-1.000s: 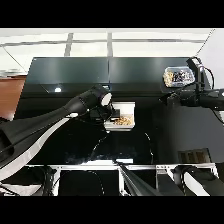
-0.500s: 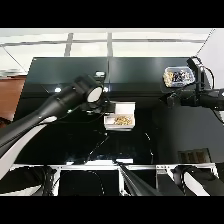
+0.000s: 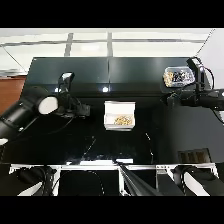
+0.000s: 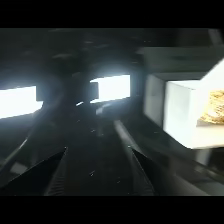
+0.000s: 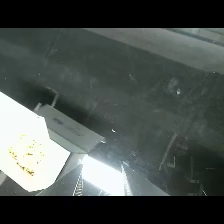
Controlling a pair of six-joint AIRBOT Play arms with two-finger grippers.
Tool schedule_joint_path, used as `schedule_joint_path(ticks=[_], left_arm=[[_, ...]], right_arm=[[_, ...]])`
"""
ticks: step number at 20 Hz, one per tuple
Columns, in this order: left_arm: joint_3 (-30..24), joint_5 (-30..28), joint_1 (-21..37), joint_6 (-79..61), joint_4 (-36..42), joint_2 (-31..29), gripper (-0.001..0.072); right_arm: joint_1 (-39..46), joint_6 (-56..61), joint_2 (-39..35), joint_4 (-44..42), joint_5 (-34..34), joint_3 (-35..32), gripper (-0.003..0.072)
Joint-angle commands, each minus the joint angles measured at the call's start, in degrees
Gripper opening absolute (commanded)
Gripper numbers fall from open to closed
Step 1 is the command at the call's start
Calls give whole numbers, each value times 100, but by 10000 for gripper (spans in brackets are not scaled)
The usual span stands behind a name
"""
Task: Fold the box and place the chain.
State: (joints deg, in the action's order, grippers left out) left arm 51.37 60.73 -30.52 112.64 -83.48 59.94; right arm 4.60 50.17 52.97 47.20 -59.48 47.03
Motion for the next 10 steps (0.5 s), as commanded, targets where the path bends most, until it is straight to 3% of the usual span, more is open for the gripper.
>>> schedule_joint_path(ticks=[1, 4, 7, 9, 10], left_arm=[[-695, -1043, 726, -2621, 2159, -275, 474], [-804, -1394, 1099, -4107, 3200, 55, 473], [-796, -1368, 1051, -5812, 3405, 459, 479], [-793, -1377, 977, -6975, 3407, 697, 663], [-793, -1408, 940, -7554, 3407, 782, 705]], right_arm=[[2, 2, 9, 0, 26, -11, 287], [2, 2, 9, 0, 83, -11, 287], [2, 2, 9, 0, 79, -11, 287], [2, 2, 9, 0, 87, -11, 287], [2, 2, 9, 0, 81, -11, 287]])
